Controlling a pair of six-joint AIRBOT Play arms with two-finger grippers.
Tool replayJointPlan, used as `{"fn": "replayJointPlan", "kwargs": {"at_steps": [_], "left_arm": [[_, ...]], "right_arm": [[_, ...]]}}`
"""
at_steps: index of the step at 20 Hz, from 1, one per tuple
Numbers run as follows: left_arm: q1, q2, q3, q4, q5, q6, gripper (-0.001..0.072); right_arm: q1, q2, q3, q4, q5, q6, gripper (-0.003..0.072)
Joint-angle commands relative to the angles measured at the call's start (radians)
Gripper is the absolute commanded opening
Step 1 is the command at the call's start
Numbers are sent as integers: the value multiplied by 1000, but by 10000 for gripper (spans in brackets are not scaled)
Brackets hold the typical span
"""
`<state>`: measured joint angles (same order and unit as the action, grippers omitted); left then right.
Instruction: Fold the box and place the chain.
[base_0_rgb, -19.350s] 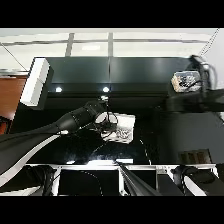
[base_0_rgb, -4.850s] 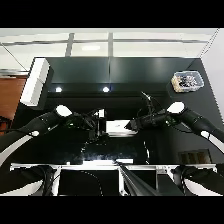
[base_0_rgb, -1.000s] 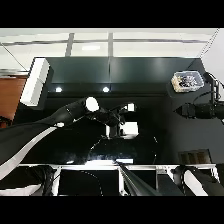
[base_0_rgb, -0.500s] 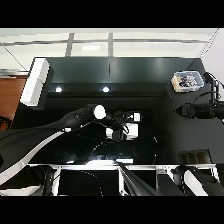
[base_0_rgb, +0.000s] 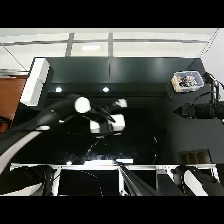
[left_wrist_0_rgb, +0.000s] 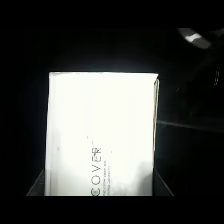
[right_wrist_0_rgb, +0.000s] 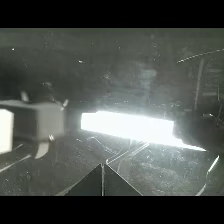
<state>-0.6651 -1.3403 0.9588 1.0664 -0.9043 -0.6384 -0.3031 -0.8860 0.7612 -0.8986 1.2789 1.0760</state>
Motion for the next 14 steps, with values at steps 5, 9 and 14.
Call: {"fn": "replayJointPlan", "kwargs": {"at_steps": [5, 9, 14], "left_arm": [[598, 309, -283, 199, -351, -414, 329], [976, 367, -348, 240, -352, -416, 329], [1287, 376, -299, 236, -232, -401, 329]], "right_arm": [[0, 0, 0, 4, -1, 0, 12], [0, 0, 0, 8, -8, -11, 12], [0, 0, 0, 6, -8, -30, 12]]}}
